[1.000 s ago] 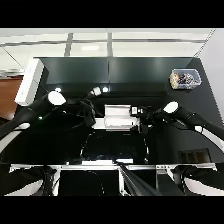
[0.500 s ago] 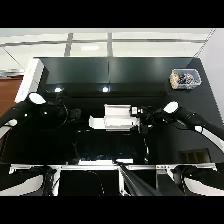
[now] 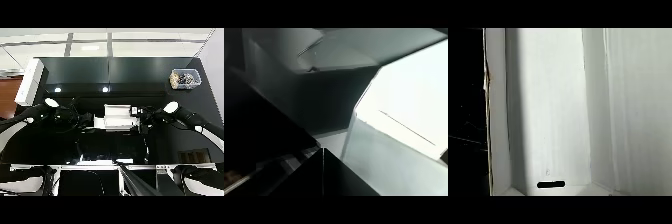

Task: Fold the box and place the chain.

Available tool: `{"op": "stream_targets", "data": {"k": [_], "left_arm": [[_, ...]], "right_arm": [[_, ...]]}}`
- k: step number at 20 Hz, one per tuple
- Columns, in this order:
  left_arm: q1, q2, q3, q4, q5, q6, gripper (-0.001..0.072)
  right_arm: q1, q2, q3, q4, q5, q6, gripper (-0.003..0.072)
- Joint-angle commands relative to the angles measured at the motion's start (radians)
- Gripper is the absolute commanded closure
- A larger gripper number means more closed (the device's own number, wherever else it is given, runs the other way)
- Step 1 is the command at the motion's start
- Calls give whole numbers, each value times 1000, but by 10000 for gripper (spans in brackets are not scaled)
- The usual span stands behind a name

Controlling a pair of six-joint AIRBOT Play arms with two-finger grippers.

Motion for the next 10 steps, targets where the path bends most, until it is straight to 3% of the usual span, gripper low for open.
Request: {"op": "stream_targets", "data": {"k": [1,2,4,5,7,10], "left_arm": [[0,-9,18,-148,-74,182,675],[14,-9,26,-166,-98,201,560],[35,-9,40,-165,-119,200,194],[39,-9,46,-165,-122,200,126],[38,-9,58,-165,-123,200,65],[12,-9,80,-166,-137,199,69]], "right_arm": [[0,0,0,0,0,0,444],[0,0,0,0,0,0,444],[0,0,0,0,0,0,444],[0,0,0,0,0,0,444],[0,0,0,0,0,0,444],[0,0,0,0,0,0,444]]}}
